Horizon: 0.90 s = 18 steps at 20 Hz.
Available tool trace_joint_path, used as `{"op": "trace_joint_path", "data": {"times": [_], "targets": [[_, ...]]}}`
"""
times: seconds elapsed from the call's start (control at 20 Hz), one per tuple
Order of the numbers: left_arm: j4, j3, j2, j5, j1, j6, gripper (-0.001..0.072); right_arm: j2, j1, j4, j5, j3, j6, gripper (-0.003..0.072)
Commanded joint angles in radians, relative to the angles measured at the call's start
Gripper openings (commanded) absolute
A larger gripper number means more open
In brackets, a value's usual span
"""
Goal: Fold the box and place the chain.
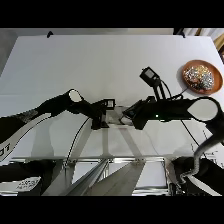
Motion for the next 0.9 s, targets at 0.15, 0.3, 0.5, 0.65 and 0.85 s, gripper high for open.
{"op": "trace_joint_path", "data": {"times": [0.15,0.3,0.5,0.65,0.85], "targets": [[0.0,0.0,0.0,0.0,0.0,0.0,0.0312,-0.154,0.068,-0.031,-0.089,-0.008,0.043,0.0019],[0.0,0.0,0.0,0.0,0.0,0.0,0.0312,-0.227,0.093,-0.032,-0.142,-0.01,0.098,0.0019],[0.0,0.0,0.0,0.0,0.0,0.0,0.0312,-0.279,0.093,-0.031,-0.183,-0.01,0.151,0.0045],[0.0,0.0,0.0,0.0,0.0,0.0,0.0312,-0.28,0.093,-0.032,-0.182,-0.01,0.19,0.0143],[0.0,0.0,0.0,0.0,0.0,0.0,0.0312,-0.268,0.092,-0.014,-0.159,-0.008,0.198,0.0144]]}}
